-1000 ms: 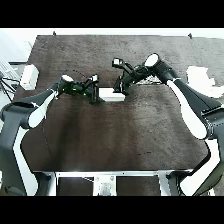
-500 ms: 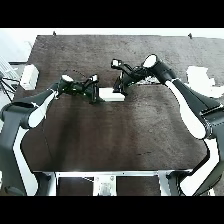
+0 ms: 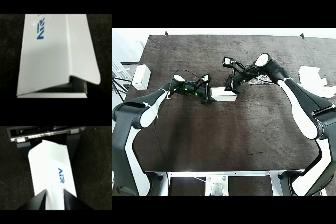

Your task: Fold the box and place the chain.

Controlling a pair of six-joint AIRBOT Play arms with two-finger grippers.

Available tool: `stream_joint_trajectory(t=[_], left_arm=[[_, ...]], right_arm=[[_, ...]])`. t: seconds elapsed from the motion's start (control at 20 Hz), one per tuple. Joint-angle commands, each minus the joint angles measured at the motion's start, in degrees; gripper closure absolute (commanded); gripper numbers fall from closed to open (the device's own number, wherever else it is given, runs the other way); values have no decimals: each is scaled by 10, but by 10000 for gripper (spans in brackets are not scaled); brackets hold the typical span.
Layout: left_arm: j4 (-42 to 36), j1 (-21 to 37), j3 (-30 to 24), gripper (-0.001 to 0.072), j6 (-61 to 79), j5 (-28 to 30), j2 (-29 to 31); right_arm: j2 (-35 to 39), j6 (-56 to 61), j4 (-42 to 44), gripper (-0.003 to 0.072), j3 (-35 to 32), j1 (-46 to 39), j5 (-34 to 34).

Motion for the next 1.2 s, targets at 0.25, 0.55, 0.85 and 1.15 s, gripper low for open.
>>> stream_joint_trajectory(t=[0.25,0.55,0.85,1.15], left_arm=[[0,0,0,253,0,-1,0],[0,0,0,253,0,-1,0],[0,0,0,253,0,-1,0],[0,0,0,253,0,-1,0]], right_arm=[[-3,0,-39,430,14,8,-2],[-8,2,-45,419,14,11,-33],[-8,22,-45,418,13,24,-29],[-8,25,-47,411,-14,30,-29]])
